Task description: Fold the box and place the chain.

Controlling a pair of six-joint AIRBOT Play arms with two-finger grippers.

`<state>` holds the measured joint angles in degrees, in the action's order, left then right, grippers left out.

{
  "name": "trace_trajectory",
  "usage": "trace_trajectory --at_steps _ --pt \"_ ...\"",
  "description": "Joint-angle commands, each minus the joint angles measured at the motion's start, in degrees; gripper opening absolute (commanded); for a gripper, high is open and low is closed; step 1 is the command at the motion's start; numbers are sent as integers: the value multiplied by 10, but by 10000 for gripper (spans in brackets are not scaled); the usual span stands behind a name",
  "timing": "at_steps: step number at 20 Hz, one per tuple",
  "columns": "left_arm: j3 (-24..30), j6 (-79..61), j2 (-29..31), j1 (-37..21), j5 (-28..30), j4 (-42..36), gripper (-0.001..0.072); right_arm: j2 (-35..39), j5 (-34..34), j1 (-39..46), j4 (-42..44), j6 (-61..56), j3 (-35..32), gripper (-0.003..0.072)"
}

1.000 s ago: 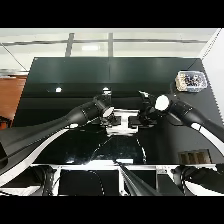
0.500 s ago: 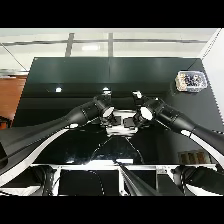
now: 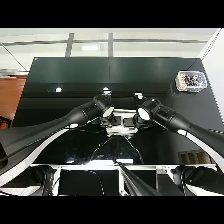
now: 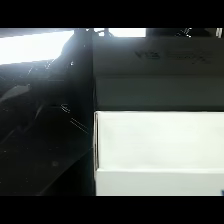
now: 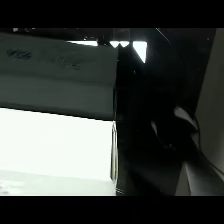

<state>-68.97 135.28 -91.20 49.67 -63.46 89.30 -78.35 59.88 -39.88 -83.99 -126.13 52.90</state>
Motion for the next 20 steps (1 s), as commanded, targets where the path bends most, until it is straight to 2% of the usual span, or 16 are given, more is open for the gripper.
trace_trajectory --at_steps 1,4,5,6,7,8,11,12,13,14,15,17,20 --pt "0 0 0 0 0 0 28 -5 0 1 -1 -18 0 19" --pt "0 0 0 0 0 0 28 -5 1 1 0 -18 0 21" --pt "0 0 0 0 0 0 28 -5 1 1 0 -18 0 144" --pt "0 0 0 0 0 0 29 -5 1 1 4 -19 0 230" --pt "0 0 0 0 0 0 28 -5 -1 1 6 -19 0 223" --pt "0 0 0 0 0 0 28 -5 -2 1 5 -18 0 11" --pt "0 0 0 0 0 0 28 -5 -5 2 5 -18 0 20" --pt "0 0 0 0 0 0 29 -4 -4 4 6 -18 0 85" --pt "0 0 0 0 0 0 28 -3 0 8 6 -18 0 254" --pt "0 0 0 0 0 0 28 0 8 12 5 -18 0 363" --pt "0 0 0 0 0 0 28 6 15 17 7 -15 0 389" --pt "0 0 0 0 0 0 29 35 25 29 24 54 0 389" --pt "0 0 0 0 0 0 28 126 62 60 73 135 0 389"
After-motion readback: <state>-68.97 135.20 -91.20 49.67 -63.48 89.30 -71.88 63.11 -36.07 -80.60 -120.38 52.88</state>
